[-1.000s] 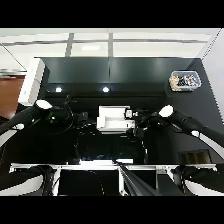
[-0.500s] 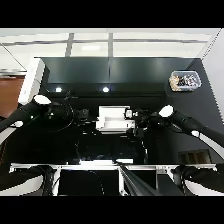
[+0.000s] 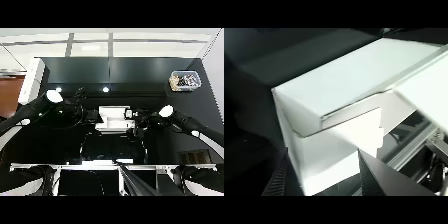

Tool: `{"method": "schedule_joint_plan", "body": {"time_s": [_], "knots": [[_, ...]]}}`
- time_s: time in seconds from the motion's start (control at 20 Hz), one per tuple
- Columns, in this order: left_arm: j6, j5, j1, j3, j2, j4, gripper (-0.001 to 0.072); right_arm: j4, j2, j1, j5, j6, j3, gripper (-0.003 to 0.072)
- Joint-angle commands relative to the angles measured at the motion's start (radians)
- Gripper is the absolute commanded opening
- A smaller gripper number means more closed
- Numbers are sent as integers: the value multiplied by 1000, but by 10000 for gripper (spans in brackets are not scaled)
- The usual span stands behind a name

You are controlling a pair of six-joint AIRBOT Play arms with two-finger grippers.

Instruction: Fold the box and place the chain.

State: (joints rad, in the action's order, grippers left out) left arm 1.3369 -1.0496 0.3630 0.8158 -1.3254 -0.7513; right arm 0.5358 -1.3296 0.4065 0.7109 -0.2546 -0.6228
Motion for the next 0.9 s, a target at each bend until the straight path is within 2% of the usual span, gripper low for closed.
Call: {"method": "schedule_joint_plan", "body": {"time_s": [0.0,0.45,0.85], "knots": [[162,26,69,47,0,-124,499,0,-1,1,0,0,0,130],[368,130,183,66,0,-240,499,0,-1,1,0,0,0,130],[479,127,226,67,0,-369,484,0,-1,1,0,0,0,130]]}}
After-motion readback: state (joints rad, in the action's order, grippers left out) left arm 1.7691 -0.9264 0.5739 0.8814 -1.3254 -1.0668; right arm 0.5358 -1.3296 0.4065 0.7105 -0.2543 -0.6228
